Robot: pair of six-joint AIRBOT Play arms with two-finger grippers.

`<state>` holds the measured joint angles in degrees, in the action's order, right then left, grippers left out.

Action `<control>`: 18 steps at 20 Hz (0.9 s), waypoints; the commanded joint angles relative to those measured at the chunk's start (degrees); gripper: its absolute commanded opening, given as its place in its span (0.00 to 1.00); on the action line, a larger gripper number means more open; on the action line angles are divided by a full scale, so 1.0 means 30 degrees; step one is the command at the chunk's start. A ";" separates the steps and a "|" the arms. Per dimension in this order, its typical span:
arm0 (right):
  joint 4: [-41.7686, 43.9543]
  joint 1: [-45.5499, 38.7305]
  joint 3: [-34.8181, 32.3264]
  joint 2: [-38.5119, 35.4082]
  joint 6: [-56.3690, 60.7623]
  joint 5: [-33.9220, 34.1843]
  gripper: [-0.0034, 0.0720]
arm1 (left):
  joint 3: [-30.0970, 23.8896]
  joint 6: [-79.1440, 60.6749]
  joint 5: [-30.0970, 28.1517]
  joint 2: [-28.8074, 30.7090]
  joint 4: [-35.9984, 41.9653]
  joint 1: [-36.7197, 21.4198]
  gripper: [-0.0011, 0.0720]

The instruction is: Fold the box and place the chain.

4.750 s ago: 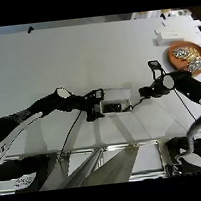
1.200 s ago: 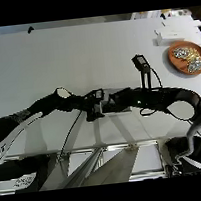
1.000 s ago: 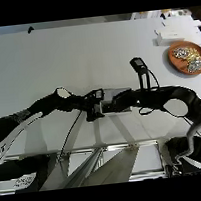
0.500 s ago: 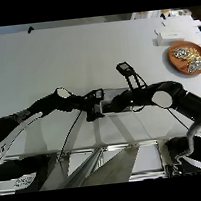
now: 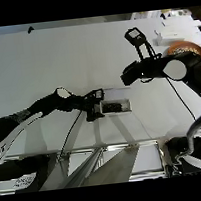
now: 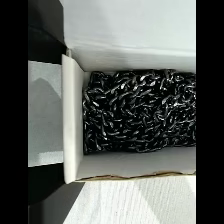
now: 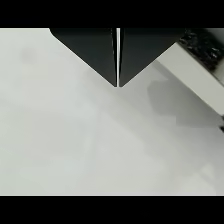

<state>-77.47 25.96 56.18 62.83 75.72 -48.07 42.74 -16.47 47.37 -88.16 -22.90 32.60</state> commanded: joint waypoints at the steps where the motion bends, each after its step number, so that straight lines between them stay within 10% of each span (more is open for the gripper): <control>1: 0.0211 0.0007 0.0219 0.1945 -0.3752 -0.1479 0.07 | 0.0000 -0.0007 0.0000 0.0015 -0.0007 0.0000 0.38; 9: 0.3432 0.2477 0.0219 0.2987 -1.0812 -0.3752 0.07 | 0.0000 -0.0007 0.0000 0.0015 -0.0007 0.0000 0.38; 18: 0.3978 0.3009 -0.0284 0.2543 -1.3850 -0.6696 0.45 | 0.0000 -0.0007 -0.0007 0.0015 0.0000 0.0000 0.38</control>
<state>-66.08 34.00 56.21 70.91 39.09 -66.26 42.74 -16.47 47.37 -88.16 -22.90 32.60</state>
